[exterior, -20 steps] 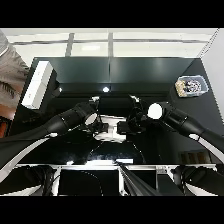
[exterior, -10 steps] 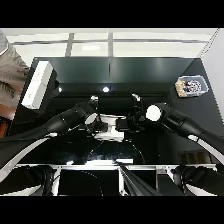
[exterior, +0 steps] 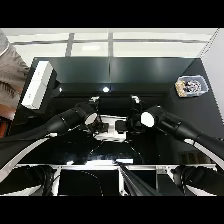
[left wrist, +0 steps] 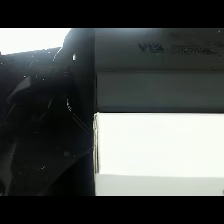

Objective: Fold the box and place the chain.

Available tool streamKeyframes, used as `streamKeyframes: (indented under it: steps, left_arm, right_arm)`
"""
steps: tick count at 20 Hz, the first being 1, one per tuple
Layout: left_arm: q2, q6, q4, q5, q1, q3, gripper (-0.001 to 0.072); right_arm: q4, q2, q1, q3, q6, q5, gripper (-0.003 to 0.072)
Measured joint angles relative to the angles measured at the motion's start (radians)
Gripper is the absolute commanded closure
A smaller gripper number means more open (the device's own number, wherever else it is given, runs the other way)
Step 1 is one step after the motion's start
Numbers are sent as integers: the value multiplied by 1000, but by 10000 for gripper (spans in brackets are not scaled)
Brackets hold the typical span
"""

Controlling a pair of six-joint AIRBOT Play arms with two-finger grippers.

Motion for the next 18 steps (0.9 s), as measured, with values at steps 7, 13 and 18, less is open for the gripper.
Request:
streamKeyframes:
  steps: [7, 13, 18]
  left_arm:
    - [0, 0, 0, 3, 1, 0, 683]
    - [0, 0, 0, 3, 1, 0, 683]
    - [0, 0, 1, 3, 1, 0, 683]
  right_arm:
    - [-172, -98, 76, 131, 194, 196, 317]
    - [-195, -167, 91, 189, 267, 278, 318]
    - [-187, -200, 102, 210, 280, 285, 675]
